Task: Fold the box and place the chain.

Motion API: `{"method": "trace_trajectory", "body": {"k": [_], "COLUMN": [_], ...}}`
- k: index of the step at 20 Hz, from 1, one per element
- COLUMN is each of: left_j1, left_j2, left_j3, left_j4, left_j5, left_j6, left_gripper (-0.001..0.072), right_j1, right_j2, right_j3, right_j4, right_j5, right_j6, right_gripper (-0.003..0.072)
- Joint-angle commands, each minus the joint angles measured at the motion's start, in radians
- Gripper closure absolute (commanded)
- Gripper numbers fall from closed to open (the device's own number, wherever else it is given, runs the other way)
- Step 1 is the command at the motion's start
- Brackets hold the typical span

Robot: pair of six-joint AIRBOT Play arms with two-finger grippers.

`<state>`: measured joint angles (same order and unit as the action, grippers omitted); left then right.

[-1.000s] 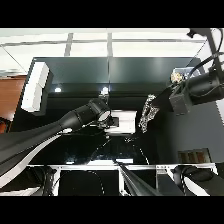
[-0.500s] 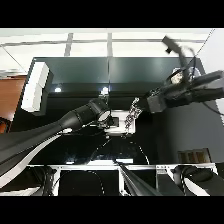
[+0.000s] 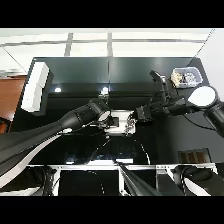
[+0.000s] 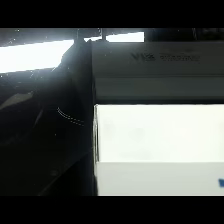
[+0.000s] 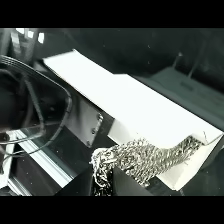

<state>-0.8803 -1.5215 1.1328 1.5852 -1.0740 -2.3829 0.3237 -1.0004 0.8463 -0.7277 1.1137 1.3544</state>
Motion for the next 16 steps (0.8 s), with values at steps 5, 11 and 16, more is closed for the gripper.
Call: {"method": "trace_trajectory", "body": {"k": [5,11,16], "left_j1": [0.000,0.000,0.000], "left_j2": [0.000,0.000,0.000], "left_j3": [0.001,0.001,0.001], "left_j4": [0.000,0.000,0.000], "left_j5": [0.000,0.000,0.000], "left_j6": [0.000,0.000,0.000], "left_gripper": [0.0684,0.0684,0.0684], "right_j1": [-0.007,-0.010,-0.010], "right_j2": [0.010,0.021,0.021], "right_j3": [0.111,0.333,0.393], "right_j4": [-0.084,-0.087,-0.081], "right_j5": [0.124,0.162,0.179], "right_j6": [-0.037,0.003,0.003], "right_gripper": [0.0673,0.0673,0.0673]}}
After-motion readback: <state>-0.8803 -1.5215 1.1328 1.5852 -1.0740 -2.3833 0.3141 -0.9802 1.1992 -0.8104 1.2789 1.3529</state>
